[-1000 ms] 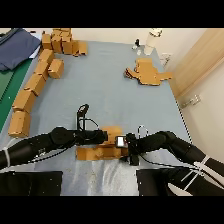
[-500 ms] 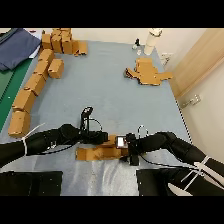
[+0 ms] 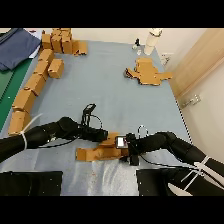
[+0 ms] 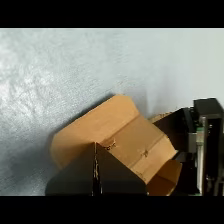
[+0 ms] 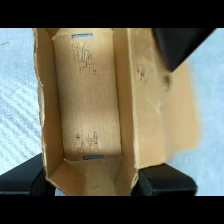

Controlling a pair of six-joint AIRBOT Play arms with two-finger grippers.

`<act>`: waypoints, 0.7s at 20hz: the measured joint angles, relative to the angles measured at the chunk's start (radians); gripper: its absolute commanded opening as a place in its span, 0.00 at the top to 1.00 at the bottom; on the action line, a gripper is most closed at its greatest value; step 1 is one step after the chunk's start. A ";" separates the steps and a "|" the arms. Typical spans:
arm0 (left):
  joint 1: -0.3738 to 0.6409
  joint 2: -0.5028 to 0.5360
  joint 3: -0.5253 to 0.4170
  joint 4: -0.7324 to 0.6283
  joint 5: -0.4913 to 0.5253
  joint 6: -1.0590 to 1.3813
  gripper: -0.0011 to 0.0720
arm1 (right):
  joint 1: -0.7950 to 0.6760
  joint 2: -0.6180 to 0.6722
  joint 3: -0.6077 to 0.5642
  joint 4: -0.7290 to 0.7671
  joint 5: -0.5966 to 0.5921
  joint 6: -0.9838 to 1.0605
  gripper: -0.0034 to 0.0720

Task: Fold the box.

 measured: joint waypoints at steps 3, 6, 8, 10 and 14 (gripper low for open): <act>0.056 0.070 0.002 0.019 -0.041 0.045 0.97 | 0.000 0.000 0.000 0.000 0.000 0.000 0.19; 0.106 0.169 -0.002 0.086 -0.065 0.080 0.97 | 0.000 0.000 0.000 0.000 0.000 0.000 0.19; 0.119 0.246 -0.004 0.177 -0.108 0.121 0.97 | 0.000 0.000 0.000 0.000 0.000 0.000 0.19; 0.117 0.314 -0.009 0.267 -0.171 0.145 0.97 | 0.000 0.000 0.000 0.000 0.000 0.000 0.19; 0.038 0.410 -0.034 0.423 -0.245 0.163 0.98 | 0.000 0.000 0.000 0.000 0.000 0.000 0.19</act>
